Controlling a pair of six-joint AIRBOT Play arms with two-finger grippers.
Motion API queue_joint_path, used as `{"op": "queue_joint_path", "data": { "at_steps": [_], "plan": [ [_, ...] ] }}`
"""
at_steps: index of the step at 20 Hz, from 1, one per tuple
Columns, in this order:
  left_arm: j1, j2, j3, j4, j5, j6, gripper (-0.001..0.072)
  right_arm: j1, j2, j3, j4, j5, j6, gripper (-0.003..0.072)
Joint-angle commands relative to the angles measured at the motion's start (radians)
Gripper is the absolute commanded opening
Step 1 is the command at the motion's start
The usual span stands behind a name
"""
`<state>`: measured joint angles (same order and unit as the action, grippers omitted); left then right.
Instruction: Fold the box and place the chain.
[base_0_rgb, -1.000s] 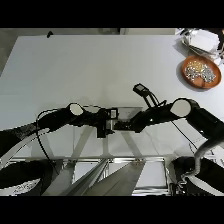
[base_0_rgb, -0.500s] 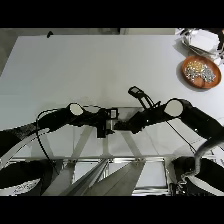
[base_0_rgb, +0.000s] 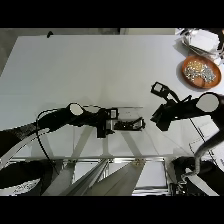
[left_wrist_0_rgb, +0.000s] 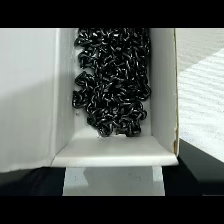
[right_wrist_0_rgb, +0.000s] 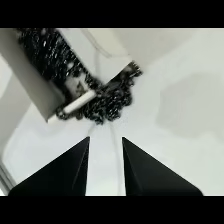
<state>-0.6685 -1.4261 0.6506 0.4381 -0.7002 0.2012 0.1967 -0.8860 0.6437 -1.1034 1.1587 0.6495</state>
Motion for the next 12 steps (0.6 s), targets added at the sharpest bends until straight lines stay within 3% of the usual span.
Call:
{"op": "queue_joint_path", "data": {
  "at_steps": [1, 3, 9, 12],
  "plan": [
    [0.000, 0.000, 0.000, 0.000, 0.000, 0.000, 0.0320, -0.040, -0.032, -0.092, 0.013, -0.003, -0.365, 0.0365],
    [0.000, 0.000, 0.000, 0.000, 0.000, 0.000, 0.0320, -0.033, -0.069, -0.157, 0.069, -0.115, -0.474, 0.0586],
    [0.000, 0.000, 0.000, 0.000, 0.000, 0.000, 0.0320, 0.072, -0.158, -0.212, 0.122, -0.370, -0.660, 0.0593],
    [0.000, 0.000, 0.000, 0.000, 0.000, 0.000, 0.0320, 0.108, -0.218, -0.212, 0.140, -0.420, -0.660, 0.0570]
  ]
}}
